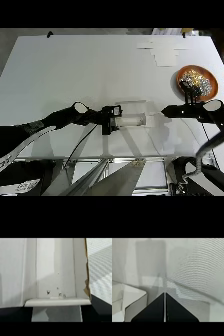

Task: Fold the box and place the chain.

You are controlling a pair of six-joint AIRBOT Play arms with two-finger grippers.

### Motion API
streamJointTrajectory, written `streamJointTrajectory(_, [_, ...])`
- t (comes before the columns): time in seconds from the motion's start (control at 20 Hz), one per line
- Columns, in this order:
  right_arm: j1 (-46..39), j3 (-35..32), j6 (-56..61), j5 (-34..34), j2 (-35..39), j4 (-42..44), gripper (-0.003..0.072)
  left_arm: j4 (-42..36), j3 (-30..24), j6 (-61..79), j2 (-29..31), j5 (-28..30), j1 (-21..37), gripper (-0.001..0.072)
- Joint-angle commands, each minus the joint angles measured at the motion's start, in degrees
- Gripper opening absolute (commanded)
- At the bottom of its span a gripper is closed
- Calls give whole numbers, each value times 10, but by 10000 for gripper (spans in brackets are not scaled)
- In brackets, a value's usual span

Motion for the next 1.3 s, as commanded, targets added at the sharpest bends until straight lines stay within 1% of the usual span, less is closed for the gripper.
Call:
streamJointTrajectory(0.0, [-5, -1, 49, 43, -24, -8, 19, 0, 0, 0, 0, 0, 0, 101])
streamJointTrajectory(0.2, [-2, -2, 49, 56, -49, 17, 19, 0, 0, 0, 0, 0, 0, 101])
streamJointTrajectory(0.5, [57, -2, 49, 70, -56, 28, 19, 0, 0, 0, 0, 0, 0, 101])
streamJointTrajectory(0.65, [60, -2, 24, 94, -38, 79, 19, 0, 0, 0, 0, 0, 0, 101])
streamJointTrajectory(0.8, [60, -2, 19, 96, 3, 92, 20, 0, 0, 0, 0, 0, 0, 101])
streamJointTrajectory(0.85, [60, -2, 18, 100, 14, 95, 40, 0, 0, 0, 0, 0, 0, 101])
streamJointTrajectory(0.95, [60, -2, 19, 111, 31, 105, 296, 0, 0, 0, 0, 0, 0, 101])
streamJointTrajectory(1.0, [60, -2, 18, 114, 35, 114, 309, 0, 0, 0, 0, 0, 0, 101])
streamJointTrajectory(1.1, [61, -2, 18, 121, 37, 124, 310, 0, 0, 0, 0, 0, 0, 101])
streamJointTrajectory(1.25, [90, -2, 14, 120, 37, 112, 310, 0, 0, 0, 0, 0, 0, 101])
